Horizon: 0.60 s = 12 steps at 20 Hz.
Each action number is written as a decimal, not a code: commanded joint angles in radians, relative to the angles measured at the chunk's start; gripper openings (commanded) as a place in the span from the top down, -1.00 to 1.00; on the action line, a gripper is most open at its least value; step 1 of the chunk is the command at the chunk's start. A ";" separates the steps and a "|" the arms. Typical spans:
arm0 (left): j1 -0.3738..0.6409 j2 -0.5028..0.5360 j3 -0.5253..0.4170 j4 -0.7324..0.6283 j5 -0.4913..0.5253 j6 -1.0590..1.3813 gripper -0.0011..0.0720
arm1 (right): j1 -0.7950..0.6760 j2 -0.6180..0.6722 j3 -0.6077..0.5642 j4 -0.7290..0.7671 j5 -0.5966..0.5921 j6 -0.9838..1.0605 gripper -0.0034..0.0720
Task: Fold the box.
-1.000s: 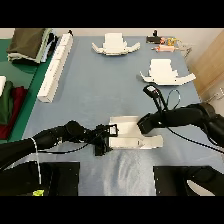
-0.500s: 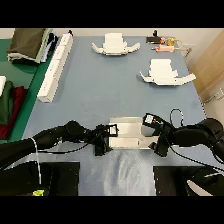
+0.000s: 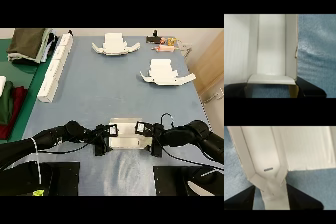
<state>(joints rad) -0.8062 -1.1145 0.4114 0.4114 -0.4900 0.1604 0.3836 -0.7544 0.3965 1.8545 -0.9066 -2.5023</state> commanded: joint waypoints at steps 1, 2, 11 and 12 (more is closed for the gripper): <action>0.000 0.000 0.000 0.000 0.000 0.000 -0.51 | 0.024 -0.023 -0.001 0.000 0.080 -0.040 -0.26; 0.000 0.000 0.000 0.000 0.000 0.000 -0.51 | 0.024 -0.024 -0.001 0.000 0.086 -0.047 0.04; 0.000 0.000 0.000 0.000 0.000 0.000 -0.51 | 0.024 -0.024 -0.001 0.122 0.087 -0.050 0.51; 0.000 0.000 0.000 0.000 0.000 0.000 -0.51 | 0.024 -0.026 -0.001 0.140 0.087 -0.069 0.51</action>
